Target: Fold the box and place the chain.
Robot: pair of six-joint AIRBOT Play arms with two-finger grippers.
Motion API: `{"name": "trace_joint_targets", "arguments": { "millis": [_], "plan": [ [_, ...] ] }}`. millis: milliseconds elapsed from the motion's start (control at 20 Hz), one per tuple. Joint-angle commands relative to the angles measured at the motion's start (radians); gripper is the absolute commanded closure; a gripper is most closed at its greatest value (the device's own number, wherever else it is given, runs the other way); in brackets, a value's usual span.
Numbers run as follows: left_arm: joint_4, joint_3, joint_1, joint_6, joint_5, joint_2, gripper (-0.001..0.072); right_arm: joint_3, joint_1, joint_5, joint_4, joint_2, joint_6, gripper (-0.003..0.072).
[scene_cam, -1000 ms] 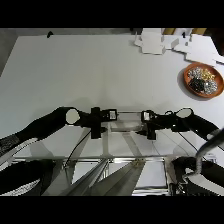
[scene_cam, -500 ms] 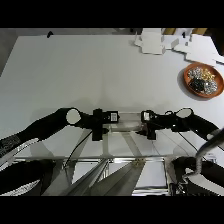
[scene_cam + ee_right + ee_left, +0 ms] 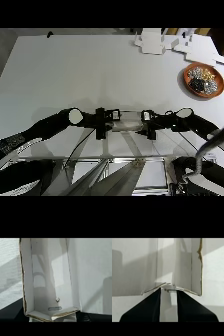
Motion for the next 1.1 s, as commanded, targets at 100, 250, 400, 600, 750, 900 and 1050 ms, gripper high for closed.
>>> {"name": "trace_joint_targets", "arguments": {
  "millis": [100,250,400,600,750,900,1050],
  "plan": [
    [-0.074,0.0,-0.025,0.028,0.031,-0.015,0.0495,0.0,0.001,0.002,0.0,0.001,0.0,0.0255],
    [-0.095,0.0,-0.034,0.028,0.023,-0.02,0.0278,0.0,0.001,0.002,0.0,0.001,0.0,0.0255],
    [-0.093,0.0,-0.034,0.025,0.018,-0.018,0.0133,0.0,0.001,0.002,0.0,0.001,0.0,0.0255],
    [-0.051,0.0,-0.024,-0.112,-0.009,0.048,0.0434,0.0,0.001,0.002,0.0,0.0,0.0,0.0255],
    [0.07,0.0,0.013,-0.36,-0.066,0.152,0.0578,0.0,0.001,0.002,0.0,0.001,0.0,0.0255],
    [0.275,0.0,0.073,-0.813,-0.146,0.243,0.058,0.0,0.001,0.002,0.0,0.001,0.0,0.0255],
    [0.548,-0.001,0.13,-1.369,-0.243,0.285,0.0581,0.0,0.001,0.002,0.0,0.001,0.0,0.0255]
  ]
}}
